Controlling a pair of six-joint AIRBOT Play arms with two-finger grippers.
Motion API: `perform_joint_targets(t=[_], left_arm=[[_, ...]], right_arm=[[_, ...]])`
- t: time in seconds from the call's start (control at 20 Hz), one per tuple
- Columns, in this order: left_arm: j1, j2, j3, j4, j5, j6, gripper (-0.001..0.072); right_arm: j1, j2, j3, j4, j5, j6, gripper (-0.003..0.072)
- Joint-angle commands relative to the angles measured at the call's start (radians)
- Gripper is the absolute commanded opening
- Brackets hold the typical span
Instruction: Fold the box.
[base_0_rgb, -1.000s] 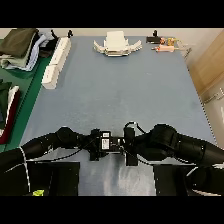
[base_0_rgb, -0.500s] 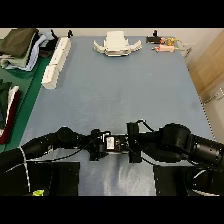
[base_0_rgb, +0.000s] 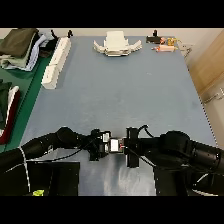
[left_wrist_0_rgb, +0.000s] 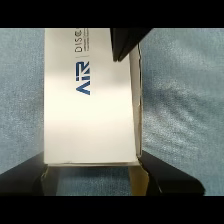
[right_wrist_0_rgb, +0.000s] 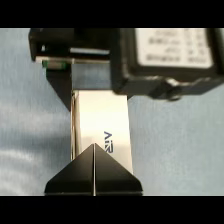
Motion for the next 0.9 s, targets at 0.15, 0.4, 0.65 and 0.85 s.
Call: perform_joint_targets(t=[0.15,0.4,0.65,0.85], left_arm=[[0.000,0.000,0.001,0.000,0.000,0.000,0.0519],[0.000,0.000,0.001,0.000,0.000,0.000,0.0519],[0.000,0.000,0.001,0.000,0.000,0.000,0.0519],[0.000,0.000,0.001,0.000,0.000,0.000,0.0519]], right_arm=[[0.002,0.010,-0.105,0.061,0.262,0.338,0.0000],[0.002,0.081,-0.214,0.062,0.378,0.484,0.0000],[0.002,0.134,-0.305,0.063,0.509,0.568,0.0000],[0.002,0.140,-0.359,0.065,0.591,0.631,0.0000]])
